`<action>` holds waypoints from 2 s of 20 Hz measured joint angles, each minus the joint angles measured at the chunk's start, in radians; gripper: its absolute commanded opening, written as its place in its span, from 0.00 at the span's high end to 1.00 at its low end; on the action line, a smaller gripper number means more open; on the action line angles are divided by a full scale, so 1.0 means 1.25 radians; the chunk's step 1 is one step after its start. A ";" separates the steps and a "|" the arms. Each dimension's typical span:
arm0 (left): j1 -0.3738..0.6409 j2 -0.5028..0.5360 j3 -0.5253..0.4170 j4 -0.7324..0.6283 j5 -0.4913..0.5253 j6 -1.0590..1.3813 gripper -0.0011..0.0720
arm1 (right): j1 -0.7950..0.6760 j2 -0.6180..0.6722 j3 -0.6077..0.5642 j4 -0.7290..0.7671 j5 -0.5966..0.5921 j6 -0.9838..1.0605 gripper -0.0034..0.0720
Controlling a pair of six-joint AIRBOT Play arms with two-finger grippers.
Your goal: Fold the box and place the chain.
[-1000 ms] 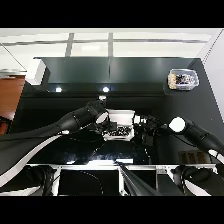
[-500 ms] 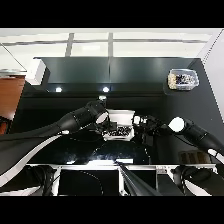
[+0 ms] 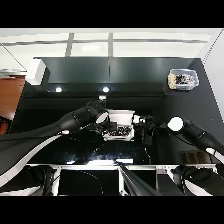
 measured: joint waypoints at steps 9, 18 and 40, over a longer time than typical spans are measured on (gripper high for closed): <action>0.000 0.000 0.000 0.000 0.001 0.000 0.95 | -0.006 0.099 0.069 -0.041 0.145 0.181 0.89; 0.000 -0.001 0.000 0.000 0.002 0.000 0.95 | -0.005 0.226 0.180 0.054 0.257 0.438 0.64; 0.066 0.143 0.059 -0.017 -0.139 0.319 0.14 | -0.133 0.223 0.190 -0.074 0.333 0.674 0.23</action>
